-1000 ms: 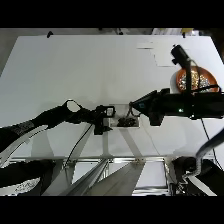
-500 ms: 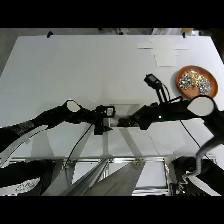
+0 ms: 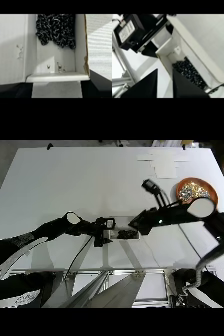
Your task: Fold the box and place the chain.
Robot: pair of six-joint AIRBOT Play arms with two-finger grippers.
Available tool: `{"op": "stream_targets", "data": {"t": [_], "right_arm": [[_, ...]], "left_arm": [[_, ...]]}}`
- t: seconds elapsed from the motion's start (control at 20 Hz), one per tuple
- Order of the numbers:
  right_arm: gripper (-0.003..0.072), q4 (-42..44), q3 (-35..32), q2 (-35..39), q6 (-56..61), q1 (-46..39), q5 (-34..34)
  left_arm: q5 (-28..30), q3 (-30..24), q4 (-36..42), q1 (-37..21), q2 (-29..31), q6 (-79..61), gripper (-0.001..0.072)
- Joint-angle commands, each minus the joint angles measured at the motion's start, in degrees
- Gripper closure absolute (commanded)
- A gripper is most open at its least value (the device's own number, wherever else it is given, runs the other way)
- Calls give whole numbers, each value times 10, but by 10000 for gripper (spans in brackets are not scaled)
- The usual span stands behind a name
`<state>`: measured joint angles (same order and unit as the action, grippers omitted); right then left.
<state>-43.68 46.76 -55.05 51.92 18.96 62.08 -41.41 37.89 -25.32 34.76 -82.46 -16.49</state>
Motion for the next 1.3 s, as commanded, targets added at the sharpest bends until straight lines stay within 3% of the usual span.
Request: {"op": "stream_targets", "data": {"t": [0.0, 0.25, 0.35, 0.55, 0.65, 0.7, 1.05, 1.1, 1.25], "right_arm": [[671, -12, 49, 2, -74, -69, 50], [669, -175, 45, -23, -197, -146, 77], [669, -194, 33, -44, -237, -149, 75], [663, -141, -30, -83, -407, -147, 49], [480, -137, -67, -88, -492, -136, 15], [439, -133, -83, -89, -532, -131, 0], [432, -28, -146, -89, -695, -98, -58], [373, -26, -146, -89, -697, -93, -63], [359, -21, -146, -92, -701, -87, -71]], "left_arm": [[0, 0, 0, 0, 0, 0, 499], [0, 0, 0, 0, 0, 0, 499], [0, 0, 0, 0, 0, 0, 499], [0, 0, 0, 0, 0, 0, 499], [0, 0, 0, 0, 0, 0, 499], [0, 0, 0, 0, 0, 0, 499], [0, 0, 0, 0, 0, 0, 499], [0, 0, 0, 0, 0, 0, 499], [0, 0, 0, 0, 0, 0, 499]]}}
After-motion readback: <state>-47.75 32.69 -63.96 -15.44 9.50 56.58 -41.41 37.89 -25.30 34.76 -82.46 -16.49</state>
